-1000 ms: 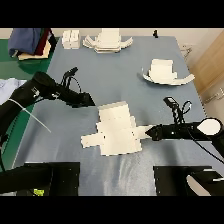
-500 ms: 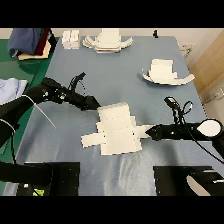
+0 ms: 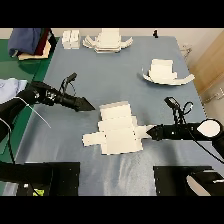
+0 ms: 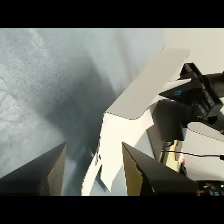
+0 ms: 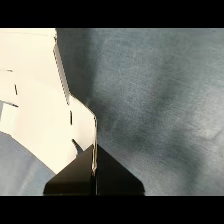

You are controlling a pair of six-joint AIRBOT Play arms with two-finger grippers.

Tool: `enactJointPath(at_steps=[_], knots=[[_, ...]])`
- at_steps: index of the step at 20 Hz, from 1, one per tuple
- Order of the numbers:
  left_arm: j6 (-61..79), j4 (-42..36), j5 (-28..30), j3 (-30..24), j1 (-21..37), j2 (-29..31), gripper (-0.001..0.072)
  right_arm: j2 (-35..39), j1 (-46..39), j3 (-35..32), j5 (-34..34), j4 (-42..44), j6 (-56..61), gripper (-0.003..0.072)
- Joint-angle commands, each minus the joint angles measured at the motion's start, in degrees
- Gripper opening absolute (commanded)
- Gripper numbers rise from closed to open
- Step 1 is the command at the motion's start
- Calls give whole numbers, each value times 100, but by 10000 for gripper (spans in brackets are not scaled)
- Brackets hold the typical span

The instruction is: Fold the box.

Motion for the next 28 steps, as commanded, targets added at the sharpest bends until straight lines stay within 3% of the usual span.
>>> enactJointPath(at_steps=[1, 5, 9, 11, 14, 15, 19, 22, 25, 26, 27, 28], knots=[[713, -540, 330, -70, -433, -122, 521, 7, 4, -4, 4, -55, 46, 4], [981, -857, 396, 101, -1106, -658, 521, 7, 4, -4, 20, -52, 90, 4], [1126, -916, 437, 118, -1379, -813, 519, 7, 4, -4, 52, -68, 90, 4], [1327, -1047, 433, 125, -1408, -813, 263, 7, 4, -4, 50, -79, 87, 4], [1392, -1019, 490, 181, -1408, -813, 188, 7, 4, -4, 50, -79, 87, 4], [1552, -1016, 428, 203, -1408, -813, 14, 7, 4, -4, 50, -79, 87, 4], [1808, -1019, 243, 317, -1408, -807, 12, 7, 4, -4, 11, -79, 90, 7], [1932, -1010, 597, 356, -1434, -603, 9, 7, -44, 4, -179, -201, 201, 251], [2243, -769, 1316, 348, -1665, 39, 9, 15, -122, 260, -138, -1139, 1163, 259], [2564, -756, 1648, 273, -1810, 323, 9, 20, -127, 428, -96, -1491, 1587, 373], [2931, -765, 2022, 142, -1969, 601, 9, 17, -127, 619, -37, -1753, 1958, 423], [3423, -774, 2393, -42, -2155, 866, 9, 17, -127, 837, 37, -1945, 2208, 423]])
